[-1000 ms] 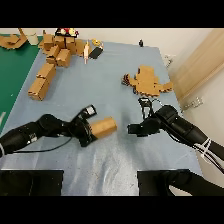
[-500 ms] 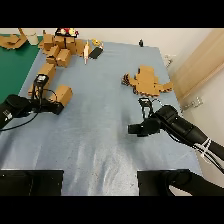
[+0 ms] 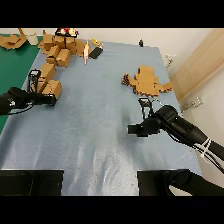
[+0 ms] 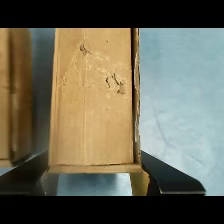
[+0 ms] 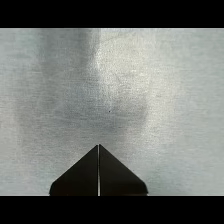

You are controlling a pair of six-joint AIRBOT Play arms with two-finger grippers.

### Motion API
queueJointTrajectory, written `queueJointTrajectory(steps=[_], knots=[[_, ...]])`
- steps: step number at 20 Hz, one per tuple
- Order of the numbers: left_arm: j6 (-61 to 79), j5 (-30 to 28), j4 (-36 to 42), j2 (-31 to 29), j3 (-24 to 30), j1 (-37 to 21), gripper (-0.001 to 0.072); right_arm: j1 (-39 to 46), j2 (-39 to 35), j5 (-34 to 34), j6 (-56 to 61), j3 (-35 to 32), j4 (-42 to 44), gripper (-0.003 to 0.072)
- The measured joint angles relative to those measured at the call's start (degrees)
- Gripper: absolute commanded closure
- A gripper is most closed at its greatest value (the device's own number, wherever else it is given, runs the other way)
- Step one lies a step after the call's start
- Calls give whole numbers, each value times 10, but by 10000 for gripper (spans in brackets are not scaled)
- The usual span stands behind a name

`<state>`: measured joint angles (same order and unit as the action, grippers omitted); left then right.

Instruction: Fold the box.

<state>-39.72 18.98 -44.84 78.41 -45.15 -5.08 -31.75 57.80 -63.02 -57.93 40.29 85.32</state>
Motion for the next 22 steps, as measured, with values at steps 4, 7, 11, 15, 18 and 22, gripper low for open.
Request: queueJointTrajectory(steps=[4,7,11,15,18,22], knots=[[-4,-13,-2,18,-7,-22,197,0,0,0,0,0,0,681],[-4,-10,-1,23,-9,-29,36,0,0,0,0,0,0,681],[-1,3,-2,25,-9,-32,23,0,0,0,0,0,0,681],[-1,46,-8,17,-13,-37,23,0,0,0,0,0,0,681],[-3,84,-10,-6,-25,-48,23,0,0,0,0,0,0,681],[-39,156,-70,-39,-49,-65,23,0,0,0,0,0,0,681]])
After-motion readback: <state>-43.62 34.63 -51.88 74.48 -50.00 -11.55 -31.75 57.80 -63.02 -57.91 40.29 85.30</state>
